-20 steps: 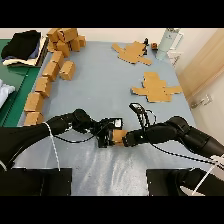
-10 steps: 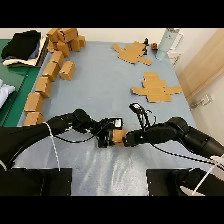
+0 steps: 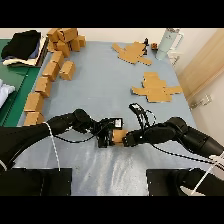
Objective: Fold the box.
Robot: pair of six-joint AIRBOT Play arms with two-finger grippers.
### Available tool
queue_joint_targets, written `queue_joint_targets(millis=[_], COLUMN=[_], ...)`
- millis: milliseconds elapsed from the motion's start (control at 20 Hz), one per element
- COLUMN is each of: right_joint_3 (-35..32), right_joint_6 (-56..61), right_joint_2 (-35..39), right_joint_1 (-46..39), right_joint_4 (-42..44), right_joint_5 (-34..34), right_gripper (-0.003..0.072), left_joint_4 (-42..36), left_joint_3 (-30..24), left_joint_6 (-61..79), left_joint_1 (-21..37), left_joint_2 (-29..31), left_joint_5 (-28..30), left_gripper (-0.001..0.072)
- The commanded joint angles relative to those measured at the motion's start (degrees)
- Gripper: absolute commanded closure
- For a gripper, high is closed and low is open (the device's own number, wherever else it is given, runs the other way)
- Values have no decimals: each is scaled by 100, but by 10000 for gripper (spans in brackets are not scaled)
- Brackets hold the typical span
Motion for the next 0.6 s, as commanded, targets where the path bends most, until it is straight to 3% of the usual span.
queue_joint_targets(millis=[0,550], right_joint_3=[0,142], right_joint_6=[2,328], right_joint_2=[-17,656], right_joint_1=[-2,-7], right_joint_4=[-20,-356], right_joint_5=[2,-87], right_gripper=[684,683], left_joint_4=[-37,-39], left_joint_3=[2,2], left_joint_6=[2,0], left_joint_1=[0,0], left_joint_2=[0,0], left_joint_5=[2,-7], left_gripper=[46,47])
